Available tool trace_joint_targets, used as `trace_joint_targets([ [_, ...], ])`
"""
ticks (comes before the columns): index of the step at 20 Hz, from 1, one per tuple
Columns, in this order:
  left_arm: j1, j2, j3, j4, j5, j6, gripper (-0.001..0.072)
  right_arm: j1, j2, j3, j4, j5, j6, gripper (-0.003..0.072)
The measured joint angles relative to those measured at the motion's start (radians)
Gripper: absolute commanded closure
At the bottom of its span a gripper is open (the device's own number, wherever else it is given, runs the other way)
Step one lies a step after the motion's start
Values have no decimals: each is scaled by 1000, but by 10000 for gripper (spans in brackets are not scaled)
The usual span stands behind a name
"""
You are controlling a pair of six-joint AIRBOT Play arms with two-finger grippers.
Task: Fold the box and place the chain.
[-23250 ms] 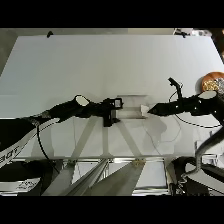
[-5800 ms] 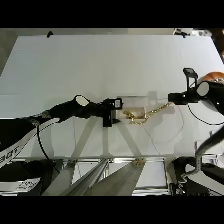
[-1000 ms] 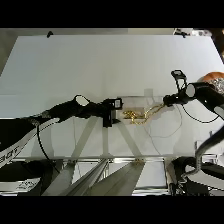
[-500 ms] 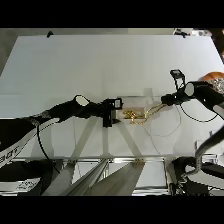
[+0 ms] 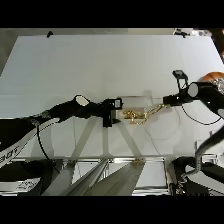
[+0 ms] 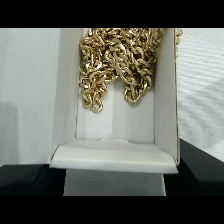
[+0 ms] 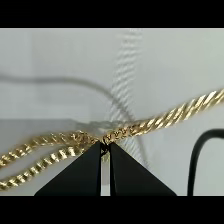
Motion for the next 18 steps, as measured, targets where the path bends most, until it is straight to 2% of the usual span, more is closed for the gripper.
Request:
trace_joint_targets([
  [6,0,0,0,-2,0,0,212,21,294,1,160,-9,-87,674],
  [11,0,0,0,-2,0,0,212,146,514,1,294,-17,-163,674],
  [18,0,0,0,-2,0,0,212,365,661,1,349,-86,-191,674],
])
